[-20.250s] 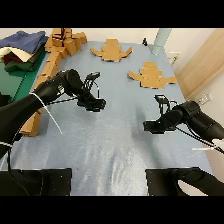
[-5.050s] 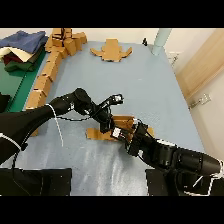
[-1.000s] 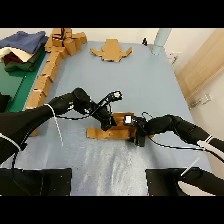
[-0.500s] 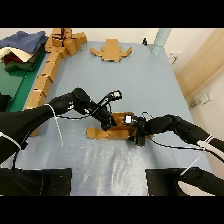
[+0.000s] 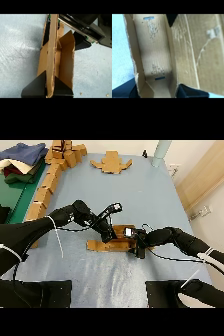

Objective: Fold the box.

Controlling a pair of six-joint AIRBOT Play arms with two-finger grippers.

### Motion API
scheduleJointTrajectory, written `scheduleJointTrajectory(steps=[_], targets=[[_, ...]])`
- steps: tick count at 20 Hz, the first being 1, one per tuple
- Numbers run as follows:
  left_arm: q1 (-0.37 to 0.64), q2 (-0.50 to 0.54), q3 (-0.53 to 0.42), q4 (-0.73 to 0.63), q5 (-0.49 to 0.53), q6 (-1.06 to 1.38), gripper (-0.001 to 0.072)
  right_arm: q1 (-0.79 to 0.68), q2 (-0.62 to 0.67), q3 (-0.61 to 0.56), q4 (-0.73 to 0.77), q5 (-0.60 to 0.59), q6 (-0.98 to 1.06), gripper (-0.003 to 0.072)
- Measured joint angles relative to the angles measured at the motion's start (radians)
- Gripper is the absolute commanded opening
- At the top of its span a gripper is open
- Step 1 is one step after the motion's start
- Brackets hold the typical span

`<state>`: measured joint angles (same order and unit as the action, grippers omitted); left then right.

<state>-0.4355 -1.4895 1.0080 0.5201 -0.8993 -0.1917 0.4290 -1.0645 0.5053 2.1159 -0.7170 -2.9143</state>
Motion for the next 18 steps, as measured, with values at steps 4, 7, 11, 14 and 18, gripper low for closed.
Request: scheduleJointTrajectory(steps=[4, 7, 11, 14, 18], targets=[[0.0, 0.0, 0.0, 0.0, 0.0, 0.0, 0.0011, 0.0, 0.0, 0.0, -0.002, 0.0, 0.0, 0.0523], [0.0, 0.0, 0.0, 0.0, 0.001, -0.004, 0.0014, 0.0, 0.0, 0.0, -0.003, 0.0, 0.0, 0.0523], [0.005, -0.001, 0.0, 0.005, 0.016, -0.035, 0.0596, 0.0, 0.0, 0.0, -0.003, 0.0, 0.0, 0.0523], [0.014, 0.001, 0.0, 0.005, 0.004, -0.072, 0.0601, 0.001, 0.0, 0.0, -0.006, -0.003, 0.0, 0.0523], [0.047, 0.027, 0.0, 0.014, -0.013, -0.12, 0.0601, 0.001, 0.0, 0.0, -0.005, -0.002, 0.0, 0.0544]])
